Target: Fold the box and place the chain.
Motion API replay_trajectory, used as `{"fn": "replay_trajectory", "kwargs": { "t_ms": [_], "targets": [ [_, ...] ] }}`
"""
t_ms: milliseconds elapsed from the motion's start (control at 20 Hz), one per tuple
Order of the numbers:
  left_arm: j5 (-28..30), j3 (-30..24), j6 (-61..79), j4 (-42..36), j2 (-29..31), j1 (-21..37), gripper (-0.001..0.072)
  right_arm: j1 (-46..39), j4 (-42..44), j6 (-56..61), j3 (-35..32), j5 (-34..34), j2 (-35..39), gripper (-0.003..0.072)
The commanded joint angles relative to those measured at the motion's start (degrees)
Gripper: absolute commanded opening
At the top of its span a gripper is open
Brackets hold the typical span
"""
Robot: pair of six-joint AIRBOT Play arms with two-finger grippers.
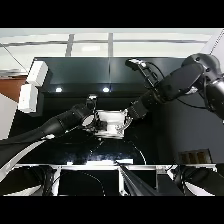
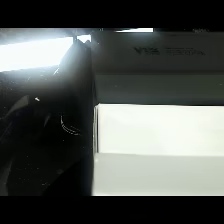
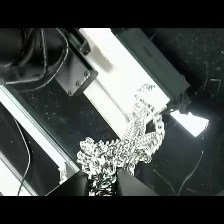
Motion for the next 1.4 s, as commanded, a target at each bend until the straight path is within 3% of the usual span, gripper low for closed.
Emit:
{"fn": "replay_trajectory", "kwargs": {
  "t_ms": [0, 300, 700, 1050, 1350],
  "targets": [
    [0.1, 0.0, 0.0, 0.0, 0.0, 0.1, 0.0025, 0.3, 0.4, 0.2, 0.0, 0.9, 1.0, 0.0025],
    [-0.2, 0.0, 0.0, 0.0, 0.0, 0.1, 0.0026, -0.9, -0.5, 0.0, 0.0, 5.0, 1.6, 0.0026],
    [-0.2, 0.0, 0.0, 0.0, 0.0, 0.1, 0.0025, -5.6, 0.6, 1.1, -0.3, 0.2, 7.6, 0.0025],
    [-0.2, 0.1, 0.0, 0.0, 0.0, 0.1, 0.0025, 2.1, 5.2, 1.0, -3.3, 11.2, 5.7, 0.0024],
    [-0.2, 0.1, 0.0, 0.0, 0.0, 0.1, 0.0025, 3.5, 5.1, 1.0, -3.9, 12.3, 2.8, 0.0024]
  ]
}}
